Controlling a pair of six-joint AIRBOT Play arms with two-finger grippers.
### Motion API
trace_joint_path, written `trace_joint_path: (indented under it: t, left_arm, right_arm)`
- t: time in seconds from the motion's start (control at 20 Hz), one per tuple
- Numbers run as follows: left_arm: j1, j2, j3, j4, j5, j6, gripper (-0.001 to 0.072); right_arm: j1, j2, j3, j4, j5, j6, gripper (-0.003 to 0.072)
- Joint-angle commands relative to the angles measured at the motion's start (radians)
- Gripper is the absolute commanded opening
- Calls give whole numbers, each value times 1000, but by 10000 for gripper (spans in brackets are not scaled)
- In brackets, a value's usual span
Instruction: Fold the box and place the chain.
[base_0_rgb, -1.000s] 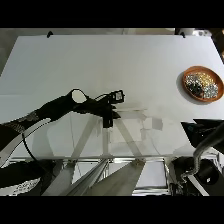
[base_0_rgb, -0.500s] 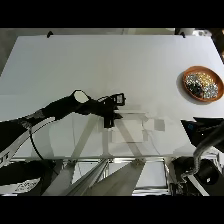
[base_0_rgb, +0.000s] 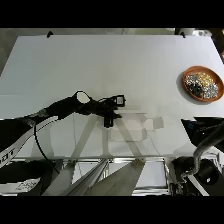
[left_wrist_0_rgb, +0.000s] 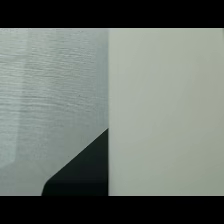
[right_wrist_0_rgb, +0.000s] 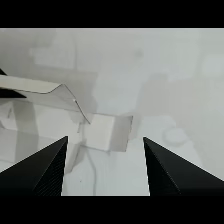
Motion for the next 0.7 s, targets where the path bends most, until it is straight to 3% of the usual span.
trace_joint_path:
  t: [0.0, 0.65]
  left_arm:
    - [0, -19, -1, 10, 10, 2, 7]
    - [0, -29, -1, -29, 15, -2, 1]
  right_arm:
    - [0, 1, 1, -1, 0, 0, 530]
    - [0, 1, 1, -4, -1, 0, 530]
